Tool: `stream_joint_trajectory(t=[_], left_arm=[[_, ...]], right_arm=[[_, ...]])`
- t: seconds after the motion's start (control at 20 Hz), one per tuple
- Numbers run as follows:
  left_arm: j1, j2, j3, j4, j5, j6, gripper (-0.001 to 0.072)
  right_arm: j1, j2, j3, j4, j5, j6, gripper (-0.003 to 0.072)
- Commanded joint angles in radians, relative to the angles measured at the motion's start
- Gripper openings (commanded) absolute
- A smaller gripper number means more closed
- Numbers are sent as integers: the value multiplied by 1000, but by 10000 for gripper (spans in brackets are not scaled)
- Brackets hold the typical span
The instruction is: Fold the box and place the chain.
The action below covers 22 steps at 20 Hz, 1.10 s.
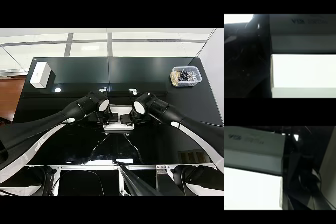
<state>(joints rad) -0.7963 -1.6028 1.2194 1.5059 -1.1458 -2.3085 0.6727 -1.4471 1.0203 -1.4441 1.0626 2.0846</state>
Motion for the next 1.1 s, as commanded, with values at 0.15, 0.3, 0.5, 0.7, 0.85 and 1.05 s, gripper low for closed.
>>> stream_joint_trajectory(t=[0.15,0.3,0.5,0.7,0.85,1.05], left_arm=[[0,0,1,-4,-3,-3,26],[0,0,1,-3,-3,-3,26],[0,0,1,-3,-3,-3,26],[0,0,1,-3,-3,-3,26],[0,0,1,-3,-3,-3,26],[0,0,1,-3,-4,-3,26]], right_arm=[[0,-1,0,-6,13,-7,193],[0,-1,0,31,-2,-91,14],[0,0,1,31,-5,-86,18],[0,23,4,29,19,-80,374],[-7,98,4,24,37,-98,374],[-87,283,4,-53,158,-161,374]])
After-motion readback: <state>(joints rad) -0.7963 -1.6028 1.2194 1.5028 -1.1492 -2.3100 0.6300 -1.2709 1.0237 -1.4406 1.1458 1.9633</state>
